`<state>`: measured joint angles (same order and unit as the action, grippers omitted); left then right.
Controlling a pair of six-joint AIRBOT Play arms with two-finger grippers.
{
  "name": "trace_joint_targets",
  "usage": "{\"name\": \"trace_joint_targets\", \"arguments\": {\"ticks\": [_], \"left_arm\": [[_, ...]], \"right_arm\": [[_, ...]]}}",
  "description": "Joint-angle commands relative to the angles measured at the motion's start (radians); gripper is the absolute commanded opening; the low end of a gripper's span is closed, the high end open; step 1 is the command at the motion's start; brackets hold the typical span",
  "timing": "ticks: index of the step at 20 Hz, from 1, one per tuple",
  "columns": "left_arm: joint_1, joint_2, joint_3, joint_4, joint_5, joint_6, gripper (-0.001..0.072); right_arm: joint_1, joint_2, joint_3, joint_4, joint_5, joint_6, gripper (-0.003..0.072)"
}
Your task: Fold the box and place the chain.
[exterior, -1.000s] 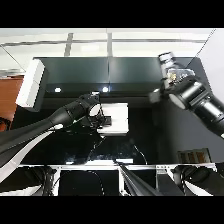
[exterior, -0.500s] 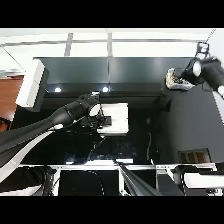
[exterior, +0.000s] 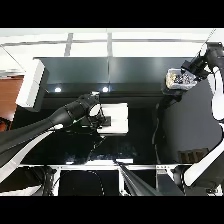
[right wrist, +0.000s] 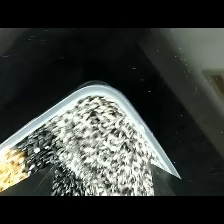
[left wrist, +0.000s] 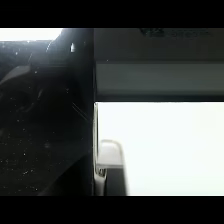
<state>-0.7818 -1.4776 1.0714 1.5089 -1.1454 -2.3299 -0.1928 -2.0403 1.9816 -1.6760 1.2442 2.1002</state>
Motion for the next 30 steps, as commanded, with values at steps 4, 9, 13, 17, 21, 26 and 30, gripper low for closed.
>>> {"name": "trace_joint_targets", "arguments": {"ticks": [4,9,13,17,21,26,30], "left_arm": [[0.001,0.000,0.001,0.000,-0.019,0.000,0.0023],[0.002,0.000,0.001,0.001,-0.014,0.000,0.0023],[0.003,0.000,0.001,0.000,-0.015,0.000,0.0023],[0.003,0.000,0.001,0.000,-0.014,0.000,0.0024],[0.003,0.000,0.001,0.000,-0.016,0.000,0.0023],[0.003,0.000,0.001,0.000,-0.015,0.000,0.0023],[0.003,0.000,0.001,0.000,-0.015,0.000,0.0023]], "right_arm": [[-0.020,-0.086,0.043,0.088,0.022,0.011,0.0329],[-0.019,0.002,0.048,0.085,0.035,-0.147,0.0009],[-0.018,0.205,0.048,0.088,0.035,-0.318,0.0009],[-0.015,0.416,0.048,0.109,0.024,-0.391,0.0008],[0.004,0.589,0.048,0.188,0.009,-0.456,0.0008],[0.074,0.768,0.043,0.436,0.105,-0.554,0.0009],[0.171,0.849,0.036,0.501,0.280,-0.602,0.0009]]}}
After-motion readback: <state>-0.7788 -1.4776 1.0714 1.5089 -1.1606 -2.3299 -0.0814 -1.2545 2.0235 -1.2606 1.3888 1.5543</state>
